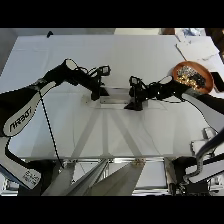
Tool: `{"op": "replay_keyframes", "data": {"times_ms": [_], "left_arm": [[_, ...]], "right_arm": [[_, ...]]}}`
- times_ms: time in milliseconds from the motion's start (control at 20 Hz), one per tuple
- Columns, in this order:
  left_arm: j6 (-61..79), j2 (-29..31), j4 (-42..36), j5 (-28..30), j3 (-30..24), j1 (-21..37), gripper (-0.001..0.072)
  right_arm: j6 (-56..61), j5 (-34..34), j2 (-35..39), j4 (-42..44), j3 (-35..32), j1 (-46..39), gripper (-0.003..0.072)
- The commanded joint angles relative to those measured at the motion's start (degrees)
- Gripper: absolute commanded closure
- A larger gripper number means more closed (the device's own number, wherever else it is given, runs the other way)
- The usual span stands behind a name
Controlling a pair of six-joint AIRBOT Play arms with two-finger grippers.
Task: Fold the box and place the chain.
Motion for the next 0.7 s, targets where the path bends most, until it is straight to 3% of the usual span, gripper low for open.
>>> {"op": "replay_keyframes", "data": {"times_ms": [0,650], "left_arm": [[-0.02,-0.04,0.00,0.07,-0.02,-0.04,0.0698],[0.00,-0.04,0.00,0.07,-0.02,-0.04,0.0698]], "right_arm": [[1.25,3.15,-1.79,-0.28,1.64,-0.33,0.0039],[5.44,-0.61,-1.77,-3.23,1.68,1.75,0.0039]]}}
